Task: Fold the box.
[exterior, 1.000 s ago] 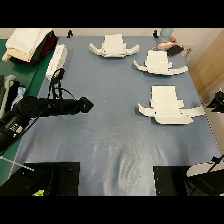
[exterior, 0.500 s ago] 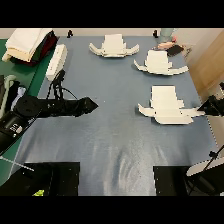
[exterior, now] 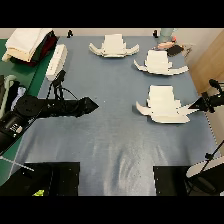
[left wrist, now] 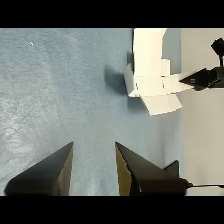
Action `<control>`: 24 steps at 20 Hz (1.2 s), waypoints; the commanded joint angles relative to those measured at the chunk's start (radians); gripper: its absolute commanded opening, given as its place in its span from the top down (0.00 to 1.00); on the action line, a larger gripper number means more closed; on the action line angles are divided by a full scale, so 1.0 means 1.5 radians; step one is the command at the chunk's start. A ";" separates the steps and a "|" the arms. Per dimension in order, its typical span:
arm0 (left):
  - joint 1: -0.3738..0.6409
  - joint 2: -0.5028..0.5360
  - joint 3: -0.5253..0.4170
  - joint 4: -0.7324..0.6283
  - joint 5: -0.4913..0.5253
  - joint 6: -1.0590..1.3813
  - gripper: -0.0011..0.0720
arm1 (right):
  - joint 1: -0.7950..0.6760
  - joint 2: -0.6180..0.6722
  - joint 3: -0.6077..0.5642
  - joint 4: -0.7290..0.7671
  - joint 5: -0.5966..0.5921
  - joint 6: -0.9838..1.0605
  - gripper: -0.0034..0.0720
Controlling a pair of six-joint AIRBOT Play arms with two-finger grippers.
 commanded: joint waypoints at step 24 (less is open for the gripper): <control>0.211 -0.269 0.020 -0.152 -0.195 0.355 0.05 | 0.583 0.723 -0.740 0.192 -0.514 0.070 0.95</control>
